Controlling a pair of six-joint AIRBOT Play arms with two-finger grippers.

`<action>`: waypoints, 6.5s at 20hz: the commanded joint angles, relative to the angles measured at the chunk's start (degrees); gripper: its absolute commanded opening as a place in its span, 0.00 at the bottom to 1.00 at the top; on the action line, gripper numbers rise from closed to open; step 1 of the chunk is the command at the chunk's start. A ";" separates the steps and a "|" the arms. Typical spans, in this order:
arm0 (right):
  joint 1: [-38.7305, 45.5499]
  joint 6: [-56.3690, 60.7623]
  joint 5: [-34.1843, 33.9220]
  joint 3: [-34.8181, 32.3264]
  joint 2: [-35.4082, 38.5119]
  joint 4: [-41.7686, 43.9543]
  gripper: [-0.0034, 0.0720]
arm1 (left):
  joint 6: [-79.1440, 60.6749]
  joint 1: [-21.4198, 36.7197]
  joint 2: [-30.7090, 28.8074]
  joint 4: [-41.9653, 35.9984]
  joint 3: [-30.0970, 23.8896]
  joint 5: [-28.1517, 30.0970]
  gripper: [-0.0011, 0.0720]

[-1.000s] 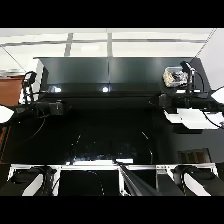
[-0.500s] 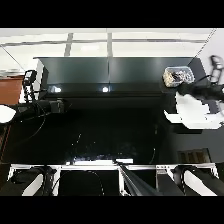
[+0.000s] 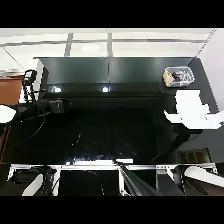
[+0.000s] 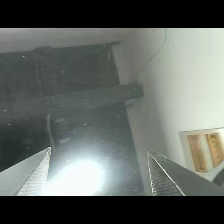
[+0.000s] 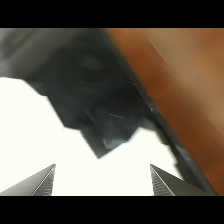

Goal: Fold the box and place the chain.

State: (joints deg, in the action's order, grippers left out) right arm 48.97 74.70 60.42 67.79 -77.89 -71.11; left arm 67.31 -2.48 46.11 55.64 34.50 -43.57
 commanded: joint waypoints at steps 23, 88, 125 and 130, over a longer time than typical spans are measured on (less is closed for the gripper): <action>-13.77 -19.80 9.73 -12.35 11.93 20.52 0.06 | 0.59 -0.07 0.04 -4.11 0.02 1.29 0.99; -70.58 -49.99 -11.96 -39.76 29.86 13.68 0.98 | -69.02 -23.82 37.81 -13.44 17.22 -7.28 0.05; -80.04 -70.82 -22.53 -39.58 18.86 24.72 0.97 | -66.88 -23.80 40.33 -13.46 17.18 -9.51 0.05; -79.23 -70.88 -23.65 -35.91 19.45 22.97 0.97 | -66.88 -23.80 40.33 -13.51 17.18 -9.57 0.05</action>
State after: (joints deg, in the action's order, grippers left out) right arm -30.81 3.84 37.82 30.24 -58.67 -48.34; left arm 0.43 -26.26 86.41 42.17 51.70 -53.10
